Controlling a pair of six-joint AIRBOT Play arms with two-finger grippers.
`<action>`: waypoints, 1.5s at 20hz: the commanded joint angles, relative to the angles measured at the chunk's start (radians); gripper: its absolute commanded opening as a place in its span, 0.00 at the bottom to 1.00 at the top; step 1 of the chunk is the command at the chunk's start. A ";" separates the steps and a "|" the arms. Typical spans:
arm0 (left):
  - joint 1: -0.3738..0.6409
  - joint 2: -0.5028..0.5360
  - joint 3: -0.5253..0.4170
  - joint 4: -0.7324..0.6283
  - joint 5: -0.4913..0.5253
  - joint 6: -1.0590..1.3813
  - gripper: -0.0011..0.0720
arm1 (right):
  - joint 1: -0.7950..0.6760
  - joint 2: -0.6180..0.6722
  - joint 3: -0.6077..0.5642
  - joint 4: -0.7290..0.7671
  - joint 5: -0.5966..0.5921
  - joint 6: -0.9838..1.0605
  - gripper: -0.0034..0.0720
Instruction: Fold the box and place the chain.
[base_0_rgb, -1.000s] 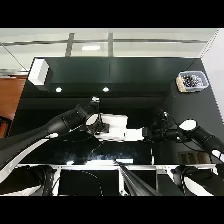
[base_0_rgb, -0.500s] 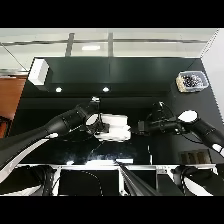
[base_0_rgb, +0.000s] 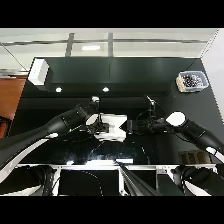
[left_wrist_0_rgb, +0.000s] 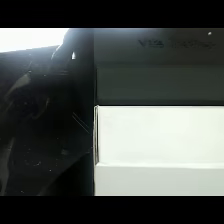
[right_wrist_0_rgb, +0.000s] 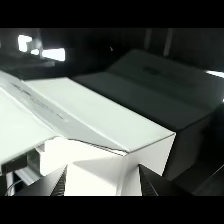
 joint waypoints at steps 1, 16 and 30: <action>0.001 0.000 0.000 0.000 0.001 0.003 0.05 | 0.053 -0.006 0.058 -0.198 -0.042 0.225 0.75; 0.001 0.000 0.000 -0.001 0.000 0.003 0.05 | 0.127 -0.063 0.108 -0.426 -0.008 0.426 0.75; 0.001 0.000 0.000 0.000 -0.002 0.003 0.05 | 0.266 -0.218 0.338 -0.853 0.204 0.813 0.70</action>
